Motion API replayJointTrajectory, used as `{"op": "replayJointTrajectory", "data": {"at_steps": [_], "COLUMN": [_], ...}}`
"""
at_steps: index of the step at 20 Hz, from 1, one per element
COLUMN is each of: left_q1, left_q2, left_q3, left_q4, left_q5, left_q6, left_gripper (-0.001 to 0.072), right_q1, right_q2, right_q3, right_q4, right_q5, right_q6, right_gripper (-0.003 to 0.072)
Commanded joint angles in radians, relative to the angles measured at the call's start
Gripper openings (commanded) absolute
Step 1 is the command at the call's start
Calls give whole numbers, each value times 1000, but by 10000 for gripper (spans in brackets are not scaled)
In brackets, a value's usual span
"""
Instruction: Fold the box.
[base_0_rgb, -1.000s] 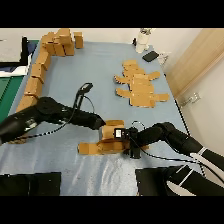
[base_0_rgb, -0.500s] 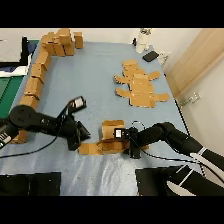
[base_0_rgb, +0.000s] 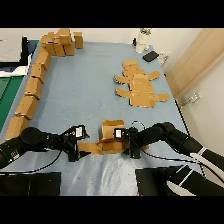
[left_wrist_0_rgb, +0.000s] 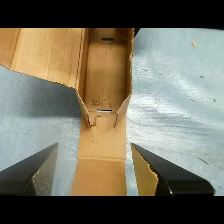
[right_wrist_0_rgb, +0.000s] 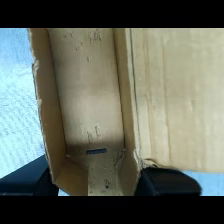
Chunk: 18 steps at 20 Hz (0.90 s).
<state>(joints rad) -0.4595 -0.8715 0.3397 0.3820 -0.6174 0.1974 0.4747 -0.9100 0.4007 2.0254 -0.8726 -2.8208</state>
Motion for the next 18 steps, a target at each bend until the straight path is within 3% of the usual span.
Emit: {"op": "replayJointTrajectory", "data": {"at_steps": [1, 7, 11, 12, 13, 14, 18], "left_q1": [-71, -184, -202, -202, -202, -202, -226], "left_q2": [-33, -102, -153, -165, -172, -175, -178], "left_q3": [-16, 0, 34, 39, 42, 45, 46], "left_q4": [-45, -107, -121, -120, -119, -116, -117], "left_q5": [96, 191, 214, 213, 209, 202, 199], "left_q6": [61, 55, 33, 15, 14, 16, 54], "left_gripper": [692, 692, 690, 571, 358, 281, 281], "right_q1": [1, 1, 1, 1, 1, 1, 1], "right_q2": [-1, -1, -1, -1, -1, -1, -1], "right_q3": [0, 0, 0, 0, 0, 0, 0], "right_q4": [-2, -2, -2, -2, -2, -2, -2], "right_q5": [0, 0, 0, 0, 0, 0, 0], "right_q6": [0, 0, 0, 0, 0, 0, 0], "right_gripper": [551, 551, 551, 551, 551, 551, 551]}}
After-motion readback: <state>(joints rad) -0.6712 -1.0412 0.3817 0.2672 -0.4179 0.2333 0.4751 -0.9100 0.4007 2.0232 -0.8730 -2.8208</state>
